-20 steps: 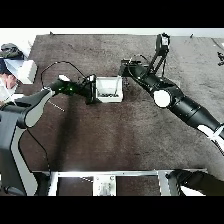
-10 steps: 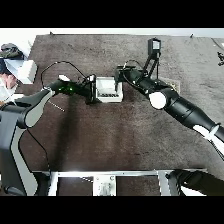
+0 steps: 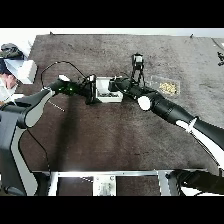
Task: Fold the box and place the chain.
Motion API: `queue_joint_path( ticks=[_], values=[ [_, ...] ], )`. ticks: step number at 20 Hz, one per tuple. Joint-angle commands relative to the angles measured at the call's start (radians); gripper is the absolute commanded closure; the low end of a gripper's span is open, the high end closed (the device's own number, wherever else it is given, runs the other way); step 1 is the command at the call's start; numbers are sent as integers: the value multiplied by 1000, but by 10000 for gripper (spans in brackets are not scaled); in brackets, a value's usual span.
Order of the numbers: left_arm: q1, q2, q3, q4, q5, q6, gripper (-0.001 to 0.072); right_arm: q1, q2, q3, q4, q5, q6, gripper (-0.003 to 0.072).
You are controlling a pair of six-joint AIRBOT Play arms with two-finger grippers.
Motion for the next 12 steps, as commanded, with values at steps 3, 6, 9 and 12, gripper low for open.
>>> queue_joint_path(
  ticks=[3,6,9,12],
  values=[
    [1,0,0,0,0,0,357,-146,-9,47,-26,96,-56,440],
    [0,0,0,0,0,0,357,-230,-14,171,9,248,-256,525],
    [0,0,0,0,0,0,357,-319,-96,336,327,490,-683,525],
    [1,0,0,0,0,0,357,-408,-241,482,698,764,-1059,525]
  ],
)
